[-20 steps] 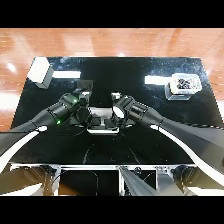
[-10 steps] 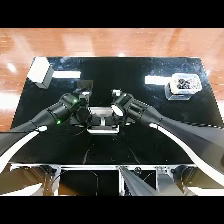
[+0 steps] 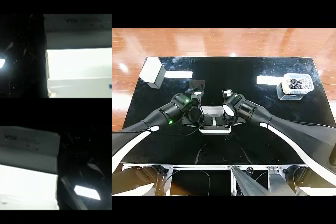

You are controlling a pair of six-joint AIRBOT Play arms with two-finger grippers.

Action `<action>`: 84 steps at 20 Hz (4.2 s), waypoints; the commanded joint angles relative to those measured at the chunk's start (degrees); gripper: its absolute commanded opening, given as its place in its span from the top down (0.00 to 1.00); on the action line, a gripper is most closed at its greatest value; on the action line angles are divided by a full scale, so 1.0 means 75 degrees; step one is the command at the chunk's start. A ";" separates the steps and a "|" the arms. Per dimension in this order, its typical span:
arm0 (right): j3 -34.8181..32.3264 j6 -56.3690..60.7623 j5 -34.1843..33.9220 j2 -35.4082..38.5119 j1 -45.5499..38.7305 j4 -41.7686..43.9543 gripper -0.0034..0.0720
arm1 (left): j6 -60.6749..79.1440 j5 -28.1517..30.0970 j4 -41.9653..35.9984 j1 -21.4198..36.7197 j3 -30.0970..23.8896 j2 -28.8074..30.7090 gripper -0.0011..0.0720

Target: Fold the box and place the chain.

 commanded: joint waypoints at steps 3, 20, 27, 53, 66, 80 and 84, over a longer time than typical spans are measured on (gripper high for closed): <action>-0.0006 -0.0067 -0.0070 -0.0052 0.0000 0.0064 0.85 | 0.0003 0.0026 0.0017 0.0003 0.0003 -0.0006 0.96; 0.0093 -0.0994 0.1480 0.1661 0.0108 -0.0673 0.34 | 0.0003 0.0023 0.0020 0.0006 0.0003 -0.0006 0.96; -0.0775 -0.1075 0.2480 0.4164 -0.1221 -0.3002 0.34 | -0.0003 0.0012 0.0017 0.0006 0.0003 -0.0006 0.96; 0.1751 -0.3643 -0.1303 -0.0775 -0.8017 -0.0586 0.08 | -0.0058 -0.0038 0.0020 0.0006 0.0012 -0.0006 0.96; 0.1772 -0.3966 -0.1472 -0.1218 -0.8014 -0.0644 0.31 | -0.0058 -0.0041 0.0017 0.0006 0.0012 -0.0006 0.96; 0.2165 -0.4296 -0.0930 -0.1317 -0.8014 -0.0615 0.92 | -0.0058 -0.0038 -0.0003 0.0006 0.0012 -0.0006 0.96; 0.2725 -0.4325 -0.0452 -0.1119 -0.8014 -0.0580 0.92 | -0.0058 -0.0035 -0.0015 0.0003 0.0012 -0.0006 0.96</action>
